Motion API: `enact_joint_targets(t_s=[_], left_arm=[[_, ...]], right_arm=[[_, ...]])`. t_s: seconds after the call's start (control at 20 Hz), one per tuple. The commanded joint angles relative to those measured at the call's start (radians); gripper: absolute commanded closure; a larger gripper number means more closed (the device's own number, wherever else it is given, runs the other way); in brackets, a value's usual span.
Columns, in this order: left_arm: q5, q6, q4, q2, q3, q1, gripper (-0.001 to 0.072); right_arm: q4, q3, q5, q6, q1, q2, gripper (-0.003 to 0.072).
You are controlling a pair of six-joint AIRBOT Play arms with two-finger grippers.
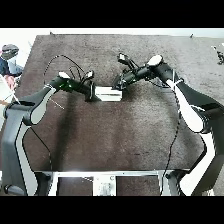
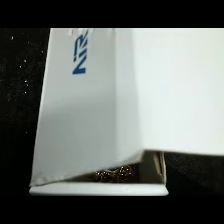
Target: Fold the box and place the chain.
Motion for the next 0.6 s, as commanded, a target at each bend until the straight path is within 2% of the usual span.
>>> enact_joint_targets(t_s=[0.0,0.35,0.55], left_arm=[[0.000,0.000,0.000,0.001,0.000,0.000,0.0241],[0.000,0.000,0.000,0.001,0.000,0.000,0.0241],[0.000,0.000,0.000,0.001,0.000,0.000,0.0241]], right_arm=[[-0.024,0.001,-0.004,-0.001,0.020,0.000,0.0384],[-0.066,0.001,-0.148,-0.001,0.024,0.001,0.0386],[-0.066,0.001,-0.110,0.000,0.024,0.003,0.0386]])
